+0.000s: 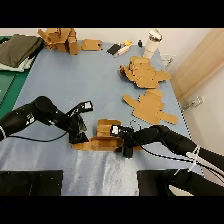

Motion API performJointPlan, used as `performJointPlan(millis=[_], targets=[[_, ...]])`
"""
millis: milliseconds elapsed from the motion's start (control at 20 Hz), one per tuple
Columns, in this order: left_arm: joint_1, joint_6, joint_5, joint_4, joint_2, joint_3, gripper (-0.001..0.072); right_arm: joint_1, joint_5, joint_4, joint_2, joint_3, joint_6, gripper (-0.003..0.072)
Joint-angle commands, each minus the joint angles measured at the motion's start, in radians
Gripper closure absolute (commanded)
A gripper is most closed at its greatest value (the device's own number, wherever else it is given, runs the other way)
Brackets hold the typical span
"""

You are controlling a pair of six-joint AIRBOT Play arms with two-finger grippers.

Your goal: Fold the box.

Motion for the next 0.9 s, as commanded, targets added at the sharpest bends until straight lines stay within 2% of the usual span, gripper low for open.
performJointPlan(millis=[0, 50, 400, 450, 500, 600, 700, 850], targets=[[-0.005, 0.341, 0.097, -0.096, 0.009, -0.092, 0.0037, 0.0, 0.0, 0.0, -0.001, 0.0, 0.0, 0.0207], [-0.015, 0.414, 0.1, -0.146, 0.009, -0.113, -0.0008, 0.0, 0.0, 0.0, -0.001, 0.0, 0.0, 0.0207], [-0.028, 0.52, 0.103, -0.269, 0.008, -0.181, -0.0006, 0.0, 0.0, 0.0, -0.001, 0.0, 0.0, 0.0207], [-0.027, 0.531, 0.103, -0.298, 0.008, -0.185, 0.008, 0.0, 0.0, 0.0, -0.001, 0.0, 0.0, 0.0207], [-0.032, 0.547, 0.104, -0.324, 0.008, -0.187, 0.023, 0.0, 0.0, 0.0, -0.001, 0.0, 0.0, 0.0207], [-0.05, 0.599, 0.107, -0.365, 0.003, -0.187, 0.0258, 0.0, 0.0, 0.0, -0.001, 0.0, 0.0, 0.0207], [-0.069, 0.612, 0.123, -0.406, -0.01, -0.187, 0.0417, 0.0, 0.0, 0.0, -0.001, 0.0, 0.0, 0.0207], [-0.09, 0.613, 0.174, -0.409, -0.026, -0.187, 0.0424, 0.0, 0.0, 0.0, -0.001, 0.0, 0.0, 0.0207]])
